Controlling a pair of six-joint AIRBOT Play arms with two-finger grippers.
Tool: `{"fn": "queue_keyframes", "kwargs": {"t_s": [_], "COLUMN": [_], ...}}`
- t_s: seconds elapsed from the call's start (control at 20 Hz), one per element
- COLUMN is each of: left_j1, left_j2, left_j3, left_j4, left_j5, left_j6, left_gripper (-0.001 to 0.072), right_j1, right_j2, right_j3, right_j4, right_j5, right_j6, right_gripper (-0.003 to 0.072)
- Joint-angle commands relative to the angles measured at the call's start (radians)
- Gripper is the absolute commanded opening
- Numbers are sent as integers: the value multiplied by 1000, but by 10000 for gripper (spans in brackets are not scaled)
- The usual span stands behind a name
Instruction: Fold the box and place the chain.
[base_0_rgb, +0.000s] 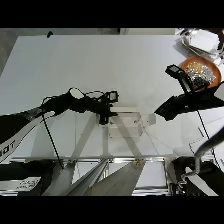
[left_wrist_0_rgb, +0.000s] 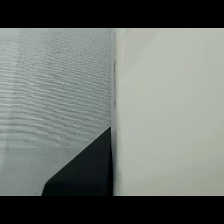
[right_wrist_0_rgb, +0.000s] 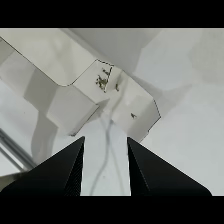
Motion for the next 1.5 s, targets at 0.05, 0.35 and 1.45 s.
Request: {"fn": "queue_keyframes", "kwargs": {"t_s": [0.05, 0.35, 1.45], "left_j1": [-1, 0, -1], "left_j2": [-7, -7, -16], "left_j3": [0, -1, -1], "left_j4": [-15, -14, -19], "left_j5": [-3, -3, 52], "left_j6": [6, 5, -3], "left_gripper": [6, 10, 11], "right_j1": [0, 0, 0], "right_j2": [1, 1, 1], "right_j3": [1, 1, 1], "right_j4": [0, 0, 0], "right_j5": [0, 1, 2], "right_j6": [0, 0, 0], "right_gripper": [300, 300, 299]}}
